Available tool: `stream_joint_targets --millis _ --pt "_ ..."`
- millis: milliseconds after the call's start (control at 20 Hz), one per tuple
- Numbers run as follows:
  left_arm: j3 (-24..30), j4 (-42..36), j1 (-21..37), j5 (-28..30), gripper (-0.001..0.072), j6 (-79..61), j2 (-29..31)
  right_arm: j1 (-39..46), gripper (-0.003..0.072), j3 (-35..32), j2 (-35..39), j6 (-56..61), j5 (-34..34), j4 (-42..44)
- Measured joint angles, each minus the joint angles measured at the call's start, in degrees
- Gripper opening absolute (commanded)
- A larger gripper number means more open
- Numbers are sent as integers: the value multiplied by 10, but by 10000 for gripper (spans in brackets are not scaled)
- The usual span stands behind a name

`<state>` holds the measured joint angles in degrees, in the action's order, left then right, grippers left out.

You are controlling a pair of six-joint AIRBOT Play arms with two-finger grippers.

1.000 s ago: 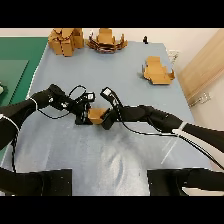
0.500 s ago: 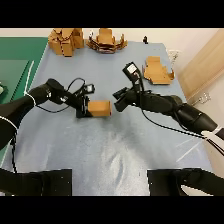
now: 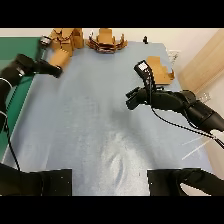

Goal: Fold the box.

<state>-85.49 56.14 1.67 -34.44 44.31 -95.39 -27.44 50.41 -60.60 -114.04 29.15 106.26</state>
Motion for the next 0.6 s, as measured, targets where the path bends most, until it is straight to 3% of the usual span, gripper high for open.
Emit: stream_joint_targets --millis 250,600 --pt "-154 51 63 -52 6 101 -111 2 6 0 -9 30 4 -5" --pt "-278 66 76 -102 10 147 -248 2 6 0 -18 64 21 -5"
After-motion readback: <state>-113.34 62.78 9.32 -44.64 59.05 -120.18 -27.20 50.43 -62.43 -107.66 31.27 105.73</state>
